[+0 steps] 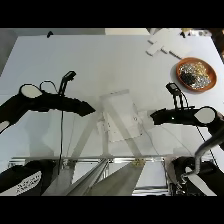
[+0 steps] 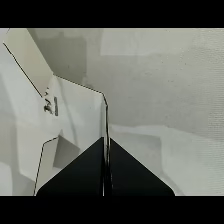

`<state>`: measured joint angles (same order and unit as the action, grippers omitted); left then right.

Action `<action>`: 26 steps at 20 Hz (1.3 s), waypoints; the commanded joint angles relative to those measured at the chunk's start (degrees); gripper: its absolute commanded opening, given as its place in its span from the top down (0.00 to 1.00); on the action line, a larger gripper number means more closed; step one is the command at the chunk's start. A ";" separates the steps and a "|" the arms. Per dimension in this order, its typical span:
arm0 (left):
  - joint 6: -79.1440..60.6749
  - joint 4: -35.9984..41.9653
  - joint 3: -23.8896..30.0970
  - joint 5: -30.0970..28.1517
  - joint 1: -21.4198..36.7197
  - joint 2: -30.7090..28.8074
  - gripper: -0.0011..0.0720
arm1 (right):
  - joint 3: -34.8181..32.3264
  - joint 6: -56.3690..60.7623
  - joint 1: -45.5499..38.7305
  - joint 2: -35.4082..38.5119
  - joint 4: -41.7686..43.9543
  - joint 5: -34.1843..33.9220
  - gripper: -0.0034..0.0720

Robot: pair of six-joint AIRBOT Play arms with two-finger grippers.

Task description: Fold the box and place the chain.

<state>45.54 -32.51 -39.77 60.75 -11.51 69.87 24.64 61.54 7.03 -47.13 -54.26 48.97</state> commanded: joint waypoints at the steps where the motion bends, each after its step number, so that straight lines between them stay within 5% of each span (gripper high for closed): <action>1: -14.62 17.70 -1.25 2.47 -0.37 13.51 0.19 | -0.02 -0.15 0.04 0.04 0.04 0.33 0.93; 2: -14.67 17.79 -1.70 2.47 -0.72 15.85 0.10 | -0.02 -0.15 0.04 0.04 0.04 0.31 0.93; 9: -17.29 17.42 -8.72 1.40 -4.52 22.08 0.11 | -0.02 -0.15 0.04 0.04 0.09 1.79 0.93; 15: -18.75 10.99 -10.40 6.01 -9.25 25.75 0.13 | -0.02 -0.13 0.04 0.04 0.09 1.64 0.93; 19: -19.56 9.88 -10.45 7.13 -9.29 25.73 0.32 | -0.02 -0.11 0.04 0.04 0.09 1.51 0.93; 21: -21.55 12.15 -10.49 6.08 -9.31 25.73 0.63 | -0.02 -0.11 0.04 0.04 0.09 1.60 0.93; 22: -22.82 13.86 -10.49 5.46 -9.31 25.66 0.87 | -0.02 -0.09 0.04 0.04 0.17 1.62 0.93; 23: -25.44 15.13 -10.51 4.90 -9.31 25.55 0.98 | -0.02 -0.11 0.04 0.04 0.61 1.62 0.93; 26: -32.37 15.98 -10.49 3.56 -9.31 24.65 0.98 | 0.00 -0.13 0.04 0.11 3.72 1.64 0.92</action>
<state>19.75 -18.26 -50.22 65.60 -20.78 95.11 24.67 61.39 7.05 -47.11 -52.71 50.17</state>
